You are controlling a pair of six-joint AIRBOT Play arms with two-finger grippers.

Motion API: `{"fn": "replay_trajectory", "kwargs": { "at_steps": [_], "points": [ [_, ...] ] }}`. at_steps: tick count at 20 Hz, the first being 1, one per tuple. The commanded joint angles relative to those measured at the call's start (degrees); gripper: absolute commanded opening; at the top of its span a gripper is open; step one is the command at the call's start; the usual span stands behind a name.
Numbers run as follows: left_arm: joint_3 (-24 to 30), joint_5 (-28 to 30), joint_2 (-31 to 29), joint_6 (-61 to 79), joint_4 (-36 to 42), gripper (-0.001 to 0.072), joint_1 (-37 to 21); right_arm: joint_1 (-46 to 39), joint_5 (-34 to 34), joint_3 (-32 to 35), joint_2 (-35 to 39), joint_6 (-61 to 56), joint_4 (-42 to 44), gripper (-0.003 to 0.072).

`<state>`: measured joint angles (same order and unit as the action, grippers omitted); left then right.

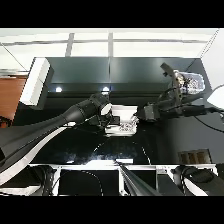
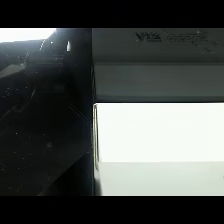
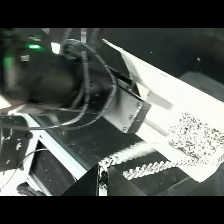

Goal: Fold the box and place the chain.

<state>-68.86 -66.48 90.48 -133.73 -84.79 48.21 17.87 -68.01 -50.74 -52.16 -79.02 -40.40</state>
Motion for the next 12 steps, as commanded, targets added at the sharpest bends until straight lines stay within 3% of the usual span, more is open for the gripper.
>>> {"fn": "replay_trajectory", "kwargs": {
  "at_steps": [1,4,5,6,7,12],
  "points": [
    [0.00,-0.04,0.00,0.02,0.00,0.0027,-0.02,0.59,2.45,2.05,-3.74,0.98,1.14,0.0004],
    [0.00,-0.02,0.00,0.02,-0.02,0.0027,-0.02,0.59,2.51,2.71,-6.93,1.70,1.11,0.0007],
    [0.00,-0.04,0.00,0.02,-0.02,0.0028,-0.02,0.59,2.51,2.71,-7.56,1.70,0.72,0.0041],
    [0.00,-0.04,0.00,0.00,0.00,0.0028,-0.02,0.22,2.64,2.67,-7.67,1.73,-0.28,0.0225],
    [0.00,-0.04,0.00,0.02,0.00,0.0028,-0.02,-1.29,1.84,2.67,-7.54,2.05,-1.66,0.0352],
    [0.00,-0.07,0.00,0.00,0.00,0.0027,-0.02,-13.46,-1.97,4.59,-4.24,13.20,-8.26,0.0364]
  ]
}}
